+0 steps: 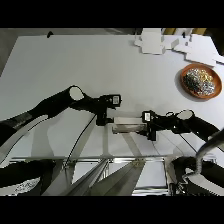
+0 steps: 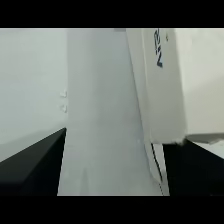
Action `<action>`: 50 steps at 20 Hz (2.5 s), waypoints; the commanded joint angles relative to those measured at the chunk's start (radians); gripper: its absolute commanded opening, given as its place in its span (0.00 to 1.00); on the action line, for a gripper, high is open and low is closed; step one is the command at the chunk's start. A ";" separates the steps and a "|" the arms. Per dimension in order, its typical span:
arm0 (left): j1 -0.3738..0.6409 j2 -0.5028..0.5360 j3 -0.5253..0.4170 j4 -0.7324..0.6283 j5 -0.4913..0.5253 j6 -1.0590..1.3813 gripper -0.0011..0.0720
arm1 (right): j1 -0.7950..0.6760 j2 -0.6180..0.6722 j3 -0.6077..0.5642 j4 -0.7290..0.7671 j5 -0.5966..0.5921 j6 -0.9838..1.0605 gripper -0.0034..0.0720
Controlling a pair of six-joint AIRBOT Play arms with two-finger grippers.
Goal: Fold the box and place the chain.
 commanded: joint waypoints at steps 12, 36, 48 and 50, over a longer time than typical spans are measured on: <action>-0.217 0.264 0.001 0.267 -0.248 -0.559 0.02 | -0.001 0.000 0.000 0.000 -0.001 -0.002 0.58; -0.137 0.133 0.026 0.156 -0.008 -0.571 0.02 | -0.001 0.000 0.000 0.000 -0.001 -0.002 0.58; -0.065 0.122 -0.060 0.275 -0.178 -0.562 0.02 | -0.001 0.000 0.000 0.000 -0.001 -0.002 0.58; -0.039 0.134 -0.090 0.275 -0.148 -0.553 0.03 | -0.001 0.000 0.000 0.000 -0.001 -0.002 0.58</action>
